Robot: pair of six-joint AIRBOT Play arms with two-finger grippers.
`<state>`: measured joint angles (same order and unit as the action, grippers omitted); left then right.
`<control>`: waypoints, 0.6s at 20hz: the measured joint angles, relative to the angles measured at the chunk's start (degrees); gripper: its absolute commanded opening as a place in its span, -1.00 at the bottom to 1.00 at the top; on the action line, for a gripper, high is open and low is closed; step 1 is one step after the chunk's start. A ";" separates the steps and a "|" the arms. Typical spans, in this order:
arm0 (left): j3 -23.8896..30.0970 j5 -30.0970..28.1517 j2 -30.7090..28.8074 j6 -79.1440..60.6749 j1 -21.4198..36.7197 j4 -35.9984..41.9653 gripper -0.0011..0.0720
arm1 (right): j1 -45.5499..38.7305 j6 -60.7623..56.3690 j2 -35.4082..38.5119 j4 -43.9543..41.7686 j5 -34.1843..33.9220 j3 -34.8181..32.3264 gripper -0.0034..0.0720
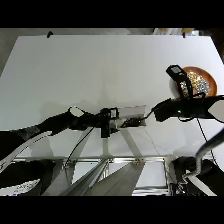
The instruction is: Fold the box and place the chain.
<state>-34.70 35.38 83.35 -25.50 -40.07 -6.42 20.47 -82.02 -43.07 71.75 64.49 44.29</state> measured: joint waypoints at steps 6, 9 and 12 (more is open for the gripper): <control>0.00 0.02 0.00 0.00 -0.02 0.00 0.04 | 4.17 2.12 0.11 -7.96 -2.89 0.00 -0.87; 0.00 0.02 0.00 0.00 0.00 0.00 0.04 | 5.86 3.65 0.11 -12.52 -4.55 0.00 -0.87; 0.00 0.02 0.00 0.00 -0.02 0.00 0.04 | 6.69 4.96 0.11 -15.67 -5.73 0.00 -0.87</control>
